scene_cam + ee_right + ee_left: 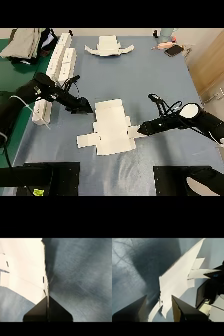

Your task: Fold the box.

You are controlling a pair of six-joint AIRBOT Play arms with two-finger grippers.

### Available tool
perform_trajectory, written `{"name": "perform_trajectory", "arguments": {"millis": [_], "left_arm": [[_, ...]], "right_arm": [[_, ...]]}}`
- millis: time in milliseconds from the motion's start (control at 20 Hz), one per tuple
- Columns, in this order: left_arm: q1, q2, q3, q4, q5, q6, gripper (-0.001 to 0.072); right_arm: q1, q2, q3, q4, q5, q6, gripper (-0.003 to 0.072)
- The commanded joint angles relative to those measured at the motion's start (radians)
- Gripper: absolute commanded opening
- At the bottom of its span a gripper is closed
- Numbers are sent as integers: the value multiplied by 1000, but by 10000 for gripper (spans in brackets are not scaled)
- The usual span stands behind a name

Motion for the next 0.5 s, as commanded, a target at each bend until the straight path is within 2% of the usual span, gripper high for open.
{"name": "perform_trajectory", "arguments": {"millis": [0,250,450], "left_arm": [[-1,-106,2,-141,5,111,471],[-25,-209,6,-173,-5,186,469],[-50,-212,11,-202,-76,264,450]], "right_arm": [[69,8,1,-7,-61,-2,0],[98,8,1,-8,-89,20,1],[98,8,1,-10,-90,20,1]]}}
